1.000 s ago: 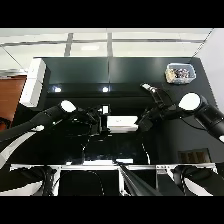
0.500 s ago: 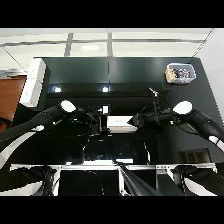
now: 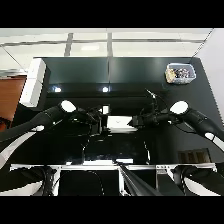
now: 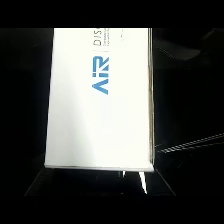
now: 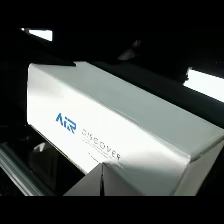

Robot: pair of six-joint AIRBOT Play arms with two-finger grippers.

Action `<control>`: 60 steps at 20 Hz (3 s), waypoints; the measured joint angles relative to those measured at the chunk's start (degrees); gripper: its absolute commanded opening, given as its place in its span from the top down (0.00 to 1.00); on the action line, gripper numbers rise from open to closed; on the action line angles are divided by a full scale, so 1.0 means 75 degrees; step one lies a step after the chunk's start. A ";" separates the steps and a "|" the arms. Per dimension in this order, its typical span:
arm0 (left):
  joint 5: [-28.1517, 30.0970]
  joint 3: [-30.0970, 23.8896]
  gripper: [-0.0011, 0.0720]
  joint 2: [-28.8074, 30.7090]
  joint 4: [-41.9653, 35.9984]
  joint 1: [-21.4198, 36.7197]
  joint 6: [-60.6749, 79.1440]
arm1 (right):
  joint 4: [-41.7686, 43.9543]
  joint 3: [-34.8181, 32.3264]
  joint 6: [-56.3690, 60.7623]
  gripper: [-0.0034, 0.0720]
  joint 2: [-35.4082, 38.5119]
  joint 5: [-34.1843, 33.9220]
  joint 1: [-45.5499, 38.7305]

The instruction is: Fold the box and place the chain.

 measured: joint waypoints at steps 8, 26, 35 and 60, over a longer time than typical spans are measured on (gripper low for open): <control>-0.0079 0.0125 0.01 0.0122 0.0067 0.0029 -0.0592 | -0.1751 0.0338 0.0216 0.93 0.2002 0.2232 -0.2069; -0.0624 0.2451 0.01 -0.0589 0.0807 -0.1236 -0.3713 | -0.3077 0.0283 0.0612 0.93 0.3040 0.2722 -0.3622; -0.0746 0.2535 0.02 -0.0804 0.1107 -0.1355 -0.4164 | -0.3066 0.0274 0.0560 0.93 0.3040 0.2512 -0.3631; -0.0697 0.2538 0.02 -0.1061 0.1629 -0.1673 -0.4631 | -0.3066 0.0274 0.0463 0.93 0.3040 0.2294 -0.3631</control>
